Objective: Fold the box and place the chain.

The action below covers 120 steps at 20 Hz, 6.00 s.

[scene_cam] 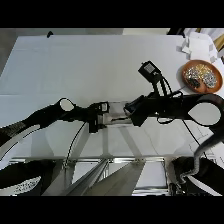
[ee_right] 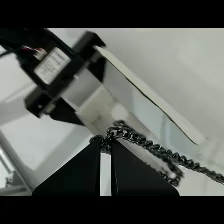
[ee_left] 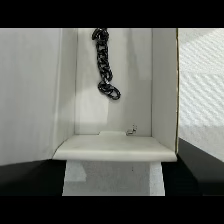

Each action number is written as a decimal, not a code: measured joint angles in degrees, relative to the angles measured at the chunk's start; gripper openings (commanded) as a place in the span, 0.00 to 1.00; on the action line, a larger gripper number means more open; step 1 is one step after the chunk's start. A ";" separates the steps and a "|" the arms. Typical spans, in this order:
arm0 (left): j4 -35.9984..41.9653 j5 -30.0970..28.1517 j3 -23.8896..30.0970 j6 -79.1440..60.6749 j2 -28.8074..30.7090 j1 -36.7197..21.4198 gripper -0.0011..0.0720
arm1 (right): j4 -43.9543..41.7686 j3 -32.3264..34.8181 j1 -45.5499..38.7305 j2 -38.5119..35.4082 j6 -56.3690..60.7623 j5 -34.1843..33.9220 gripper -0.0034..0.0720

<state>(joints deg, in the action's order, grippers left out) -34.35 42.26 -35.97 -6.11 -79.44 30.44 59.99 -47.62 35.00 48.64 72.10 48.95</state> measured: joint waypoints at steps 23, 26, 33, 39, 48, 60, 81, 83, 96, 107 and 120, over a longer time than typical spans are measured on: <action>0.02 0.00 0.00 0.00 0.00 0.00 0.03 | -7.08 0.52 2.01 18.34 -0.63 -3.56 0.07; 0.00 0.00 0.00 0.00 0.00 0.00 0.03 | -6.95 1.20 2.01 21.49 -0.66 -3.98 0.07; 0.02 0.00 0.00 -0.02 0.00 0.00 0.03 | -6.73 1.66 2.01 23.02 -0.63 -4.98 0.35; 0.00 0.00 0.00 0.00 0.00 0.00 0.03 | 0.20 1.66 0.79 15.39 -0.55 -2.56 0.35; 0.02 0.00 0.00 0.00 0.00 0.00 0.03 | 10.51 1.66 -18.47 9.31 2.49 8.48 0.49; 0.02 0.00 0.00 0.00 0.00 0.00 0.03 | 16.35 1.66 -29.09 25.00 4.92 -0.85 0.57; 0.00 0.00 0.00 0.00 0.00 0.00 0.03 | 17.14 1.70 -29.33 26.51 7.63 -3.89 0.07; 0.02 0.00 0.00 0.00 0.00 0.00 0.03 | 16.61 1.70 -29.33 23.19 7.39 -2.89 0.07; 0.00 0.00 0.00 0.00 0.00 0.00 0.03 | 13.31 1.73 -19.32 -2.51 5.03 6.88 0.07; 0.00 0.00 0.00 0.00 0.00 0.00 0.03 | 8.57 3.48 1.36 -5.68 4.37 -3.61 0.07; 0.00 0.00 0.00 0.00 0.00 0.00 0.03 | -0.90 4.15 3.19 -5.33 1.14 -10.69 0.07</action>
<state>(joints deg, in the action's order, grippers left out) -34.35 42.26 -35.97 -6.11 -79.44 30.44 59.09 -43.46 38.20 43.31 73.23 38.26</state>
